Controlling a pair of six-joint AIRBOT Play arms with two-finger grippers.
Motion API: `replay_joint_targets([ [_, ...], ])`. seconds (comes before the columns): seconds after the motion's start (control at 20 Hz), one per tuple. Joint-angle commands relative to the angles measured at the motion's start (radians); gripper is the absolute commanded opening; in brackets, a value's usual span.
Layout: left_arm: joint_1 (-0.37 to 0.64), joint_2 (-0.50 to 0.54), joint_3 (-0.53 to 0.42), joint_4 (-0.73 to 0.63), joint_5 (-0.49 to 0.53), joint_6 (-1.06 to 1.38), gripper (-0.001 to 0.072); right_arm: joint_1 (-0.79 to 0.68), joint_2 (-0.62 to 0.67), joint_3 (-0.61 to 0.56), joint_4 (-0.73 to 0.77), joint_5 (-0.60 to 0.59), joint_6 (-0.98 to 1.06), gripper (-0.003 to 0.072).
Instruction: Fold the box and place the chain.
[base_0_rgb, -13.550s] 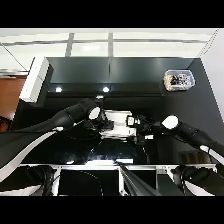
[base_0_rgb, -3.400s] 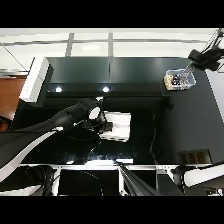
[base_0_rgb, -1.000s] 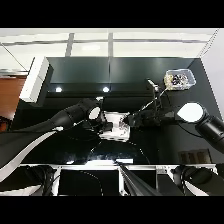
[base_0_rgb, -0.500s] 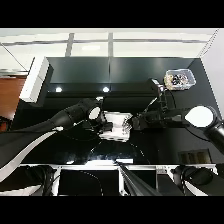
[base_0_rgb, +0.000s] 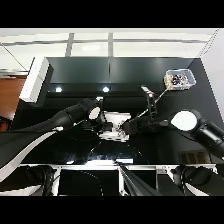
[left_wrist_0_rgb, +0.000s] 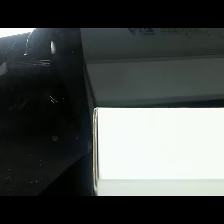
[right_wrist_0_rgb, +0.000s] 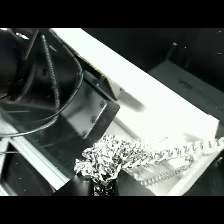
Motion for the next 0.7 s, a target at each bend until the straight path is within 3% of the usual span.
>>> replay_joint_targets([
  [0.0,0.0,0.0,0.001,0.001,-0.01,0.0,0.0028,0.027,-0.062,-0.001,-0.039,-0.053,0.01,0.0262],
  [0.05,0.0,0.0,0.001,0.001,-0.01,0.0,0.0028,0.01,-0.061,0.007,-0.056,-0.02,0.013,0.0407],
  [0.2,0.0,0.0,0.001,0.001,-0.01,0.0,0.0028,-0.123,0.003,0.034,-0.135,0.135,0.008,0.0407],
  [0.3,0.0,0.0,0.001,0.001,-0.01,0.0,0.0028,-0.244,0.07,0.033,-0.301,0.172,0.026,0.0407],
  [0.45,0.0,0.0,0.001,0.001,-0.009,0.0,0.0028,-0.389,0.073,-0.02,-0.714,0.057,0.317,0.0405],
  [0.55,0.0,0.0,0.001,0.001,-0.01,0.0,0.0028,-0.467,0.017,-0.058,-0.812,-0.059,0.438,0.0683],
  [0.65,0.0,0.0,0.001,0.001,-0.01,0.0,0.0028,-0.53,-0.087,-0.048,-0.757,-0.179,0.452,0.0684],
])
